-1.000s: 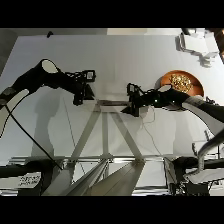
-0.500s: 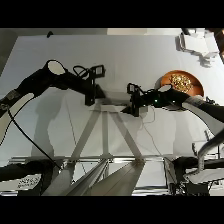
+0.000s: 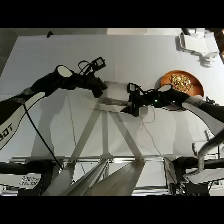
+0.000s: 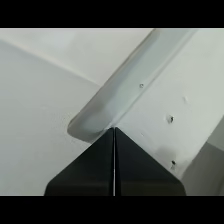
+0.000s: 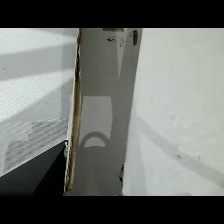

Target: Fold the box and place the chain.

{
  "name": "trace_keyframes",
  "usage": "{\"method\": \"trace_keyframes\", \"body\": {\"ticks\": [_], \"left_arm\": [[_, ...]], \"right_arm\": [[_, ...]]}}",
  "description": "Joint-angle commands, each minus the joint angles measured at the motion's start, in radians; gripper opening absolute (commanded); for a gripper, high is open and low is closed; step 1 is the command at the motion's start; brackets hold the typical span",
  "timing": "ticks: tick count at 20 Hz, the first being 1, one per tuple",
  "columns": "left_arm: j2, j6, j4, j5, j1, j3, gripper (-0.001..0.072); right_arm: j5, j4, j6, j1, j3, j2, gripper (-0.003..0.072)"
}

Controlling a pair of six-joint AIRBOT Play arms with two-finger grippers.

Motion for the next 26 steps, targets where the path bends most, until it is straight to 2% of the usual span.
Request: {"method": "trace_keyframes", "body": {"ticks": [1,7,12,14,15,17,18,19,20,22,26], "left_arm": [[-0.016,-0.007,0.023,0.000,0.003,0.000,0.0012],[0.129,-0.003,0.058,-0.173,0.082,0.000,0.0013],[0.249,-0.003,0.341,-0.215,0.100,0.000,0.0030],[0.247,-0.003,0.418,-0.237,0.102,-0.005,0.0312],[0.245,-0.002,0.422,-0.232,0.105,-0.021,0.0356],[0.227,0.053,0.370,-0.232,0.116,-0.061,0.0359],[0.213,0.117,0.335,-0.231,0.122,-0.083,0.0435],[0.193,0.210,0.286,-0.231,0.127,-0.107,0.0590],[0.170,0.315,0.238,-0.232,0.131,-0.123,0.0649],[0.122,0.456,0.158,-0.232,0.134,-0.132,0.0648],[0.040,0.496,0.066,-0.234,0.125,-0.132,0.0635]], "right_arm": [[-0.002,-0.003,-0.001,0.001,0.000,0.000,0.0335],[-0.002,-0.003,-0.001,0.001,0.000,0.000,0.0335],[-0.002,-0.003,-0.001,0.001,0.000,0.000,0.0335],[-0.002,-0.003,-0.001,0.001,0.000,0.000,0.0335],[-0.002,-0.003,-0.001,0.001,0.000,0.000,0.0335],[-0.002,-0.003,-0.001,0.001,0.000,0.000,0.0335],[-0.002,-0.003,-0.001,0.001,0.000,0.000,0.0335],[-0.002,-0.003,-0.001,0.001,0.000,0.000,0.0335],[-0.002,-0.003,-0.001,0.001,0.000,0.000,0.0335],[-0.002,-0.003,-0.001,0.001,0.000,0.000,0.0335],[-0.002,-0.003,-0.001,0.001,0.000,0.000,0.0335]]}}
